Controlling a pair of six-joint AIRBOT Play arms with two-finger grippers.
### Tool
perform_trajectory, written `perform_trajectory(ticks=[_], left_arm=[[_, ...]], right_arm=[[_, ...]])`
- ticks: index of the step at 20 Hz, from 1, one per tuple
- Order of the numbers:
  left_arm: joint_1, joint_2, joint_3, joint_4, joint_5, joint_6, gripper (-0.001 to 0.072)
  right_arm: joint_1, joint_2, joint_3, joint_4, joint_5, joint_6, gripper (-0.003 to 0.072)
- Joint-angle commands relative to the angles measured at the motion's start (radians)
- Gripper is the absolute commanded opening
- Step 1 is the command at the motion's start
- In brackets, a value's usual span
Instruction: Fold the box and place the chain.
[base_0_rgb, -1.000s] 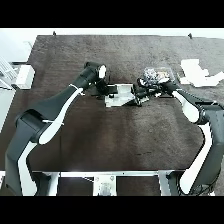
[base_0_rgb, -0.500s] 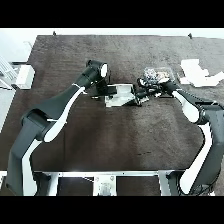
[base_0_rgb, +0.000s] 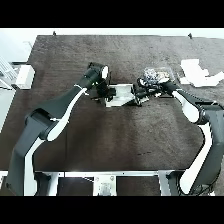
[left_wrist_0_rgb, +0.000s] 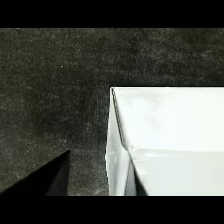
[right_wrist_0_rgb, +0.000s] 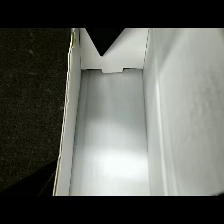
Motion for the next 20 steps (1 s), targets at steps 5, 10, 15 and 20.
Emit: perform_trajectory(ticks=[5,10,15,20], left_arm=[[-0.002,-0.010,0.002,-0.013,0.053,-0.004,0.0232],[-0.002,-0.010,0.002,-0.007,0.068,0.015,0.0230],[-0.001,-0.011,0.002,-0.003,0.071,0.053,0.0023],[-0.001,-0.011,0.002,-0.002,0.060,0.075,0.0023]], right_arm=[[-0.002,0.000,0.000,0.000,0.000,0.000,0.0549],[-0.033,0.000,0.000,0.000,0.000,0.000,0.0549],[-0.036,0.000,0.000,0.000,0.000,0.000,0.0550],[-0.036,0.000,0.000,0.000,0.000,0.000,0.0550]])
